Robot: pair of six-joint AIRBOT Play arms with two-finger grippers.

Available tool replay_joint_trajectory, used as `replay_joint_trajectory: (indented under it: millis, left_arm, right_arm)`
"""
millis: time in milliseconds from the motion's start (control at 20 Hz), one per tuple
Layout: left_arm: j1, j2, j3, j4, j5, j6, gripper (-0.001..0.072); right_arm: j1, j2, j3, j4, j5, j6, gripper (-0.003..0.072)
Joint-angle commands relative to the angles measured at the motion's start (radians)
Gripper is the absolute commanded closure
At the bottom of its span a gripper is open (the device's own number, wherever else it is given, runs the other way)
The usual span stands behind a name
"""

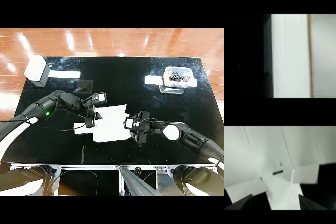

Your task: Fold the box and place the chain.

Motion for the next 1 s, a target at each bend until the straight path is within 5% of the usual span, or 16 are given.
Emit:
replay_joint_trajectory:
  millis: [0,600,950]
  left_arm:
    - [0.003,0.001,0.001,0.0,0.0,0.0,0.0686]
    - [0.003,0.001,0.001,0.0,0.0,0.0,0.0686]
    - [0.003,0.001,0.001,0.0,0.0,0.0,0.0686]
  right_arm:
    - [-0.027,0.0,-0.011,-0.013,0.166,-0.005,-0.0034]
    - [0.183,-0.084,-0.051,0.198,-0.328,-0.06,-0.0034]
    - [0.155,-0.024,-0.015,0.194,-0.306,-0.06,-0.0034]
